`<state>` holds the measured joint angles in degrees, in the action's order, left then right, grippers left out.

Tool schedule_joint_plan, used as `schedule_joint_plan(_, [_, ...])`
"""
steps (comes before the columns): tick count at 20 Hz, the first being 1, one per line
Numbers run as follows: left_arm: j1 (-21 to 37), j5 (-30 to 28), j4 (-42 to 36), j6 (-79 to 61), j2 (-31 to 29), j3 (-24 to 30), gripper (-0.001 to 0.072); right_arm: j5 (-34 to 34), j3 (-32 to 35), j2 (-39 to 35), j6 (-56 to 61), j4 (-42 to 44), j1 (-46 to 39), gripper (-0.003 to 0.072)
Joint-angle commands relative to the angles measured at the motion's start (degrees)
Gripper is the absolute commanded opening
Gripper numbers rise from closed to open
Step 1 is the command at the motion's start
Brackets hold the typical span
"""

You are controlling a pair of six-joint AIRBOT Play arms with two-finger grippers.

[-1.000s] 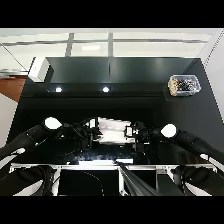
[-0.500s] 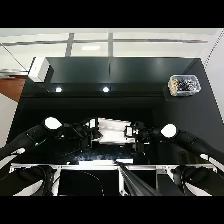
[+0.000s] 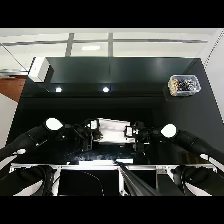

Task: Fold the box and place the chain.

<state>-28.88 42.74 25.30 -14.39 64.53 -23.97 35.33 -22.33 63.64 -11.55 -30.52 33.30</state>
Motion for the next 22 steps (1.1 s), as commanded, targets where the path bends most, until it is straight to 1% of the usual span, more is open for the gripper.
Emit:
schedule_joint_plan(1, [-0.1,-0.3,0.1,0.3,0.0,0.0,0.0176,0.0,0.0,0.0,0.0,0.0,0.0,0.0414])
schedule_joint_plan(2, [-0.1,-0.3,0.1,0.3,0.0,0.0,0.0147,0.0,0.0,0.0,0.0,0.0,0.0,0.0414])
schedule_joint_plan(3, [-0.1,-0.3,0.2,0.3,0.0,0.0,0.0022,0.0,0.0,0.0,0.0,0.0,0.0,0.0414])
schedule_joint_plan(5, [0.0,-0.2,0.2,0.3,-0.2,0.0,0.0024,0.0,0.0,0.0,0.0,0.0,0.0,0.0414])
schedule_joint_plan(7, [0.6,-0.1,1.6,2.3,-2.2,0.0,0.0024,0.0,0.0,0.0,0.0,0.0,0.0,0.0414])
schedule_joint_plan(9, [2.5,1.4,5.1,7.6,-6.3,0.0,0.0024,0.0,0.0,0.0,0.0,0.0,0.0,0.0414])
schedule_joint_plan(12, [7.9,7.6,10.2,14.6,-14.1,0.0,0.0024,0.0,0.0,0.0,0.0,0.0,0.0,0.0415])
schedule_joint_plan(14, [13.4,10.6,11.9,22.6,-19.1,0.0,0.0024,0.0,0.0,0.0,0.0,0.0,0.0,0.0414])
schedule_joint_plan(15, [17.1,11.3,12.7,28.5,-21.2,0.0,0.0024,0.0,0.0,0.0,0.0,0.0,0.0,0.0414])
schedule_joint_plan(16, [21.4,11.2,14.6,38.8,-22.7,0.0,0.0024,0.0,0.0,0.0,0.0,0.0,0.0,0.0414])
schedule_joint_plan(17, [25.9,11.0,17.3,51.9,-23.2,0.0,0.0024,0.0,0.0,0.0,0.0,0.0,0.0,0.0415])
schedule_joint_plan(18, [31.1,11.7,21.7,66.8,-23.0,0.1,0.0024,0.0,0.0,0.0,0.0,0.0,0.0,0.0415])
schedule_joint_plan(19, [35.7,13.2,26.4,77.3,-22.4,0.2,0.0024,0.0,0.0,0.0,0.0,0.0,0.0,0.0415])
schedule_joint_plan(20, [39.5,14.2,30.5,81.1,-21.8,0.2,0.0024,0.0,0.0,0.0,0.0,0.0,0.0,0.0414])
schedule_joint_plan(21, [42.5,13.8,31.8,81.4,-21.0,0.5,0.0024,0.0,0.0,0.0,0.0,0.0,0.0,0.0414])
schedule_joint_plan(22, [44.8,13.2,30.4,84.0,-19.9,1.2,0.0024,0.0,0.0,0.0,0.0,0.0,0.0,0.0414])
